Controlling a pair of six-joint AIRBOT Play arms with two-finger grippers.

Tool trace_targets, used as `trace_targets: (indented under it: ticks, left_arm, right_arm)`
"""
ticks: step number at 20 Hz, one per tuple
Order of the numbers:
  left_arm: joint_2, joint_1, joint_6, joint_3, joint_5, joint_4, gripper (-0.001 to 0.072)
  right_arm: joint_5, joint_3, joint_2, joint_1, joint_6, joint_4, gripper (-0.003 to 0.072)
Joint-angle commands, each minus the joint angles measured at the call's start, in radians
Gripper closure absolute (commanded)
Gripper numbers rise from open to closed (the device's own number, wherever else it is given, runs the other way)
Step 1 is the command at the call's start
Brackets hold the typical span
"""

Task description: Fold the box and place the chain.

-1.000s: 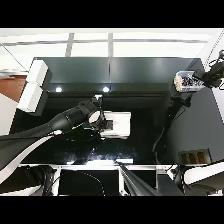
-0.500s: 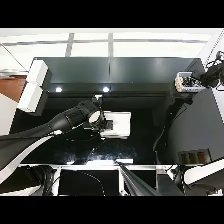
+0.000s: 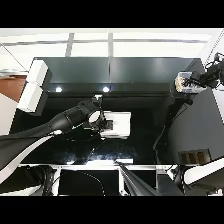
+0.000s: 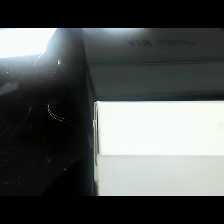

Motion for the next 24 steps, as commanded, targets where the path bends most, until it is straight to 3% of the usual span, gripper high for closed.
trace_targets:
  ticks: [1, 5, 10, 16, 21, 24]
  left_arm:
    - [0.000, 0.000, 0.000, 0.000, 0.000, -0.001, 0.0683]
    - [0.000, 0.000, 0.000, 0.000, -0.001, -0.004, 0.0681]
    - [0.000, 0.000, 0.005, 0.000, 0.003, -0.020, 0.0681]
    - [0.000, -0.001, 0.005, 0.000, 0.004, -0.024, 0.0681]
    - [0.000, -0.001, 0.004, 0.000, 0.003, -0.024, 0.0681]
    - [0.000, -0.001, 0.004, 0.000, 0.003, -0.027, 0.0681]
  right_arm:
    - [-0.124, 0.082, 0.020, 0.000, -0.085, -0.001, 0.0668]
    - [-0.216, 0.199, 0.097, 0.000, -0.180, 0.047, 0.0668]
    - [-0.215, 0.339, 0.260, 0.000, -0.266, 0.281, 0.0667]
    - [-0.280, 0.343, 0.506, 0.010, -0.352, 0.546, 0.0667]
    - [-0.341, 0.343, 0.686, 0.126, -0.354, 0.557, 0.0667]
    - [-0.451, 0.343, 0.745, 0.213, -0.354, 0.556, 0.0667]
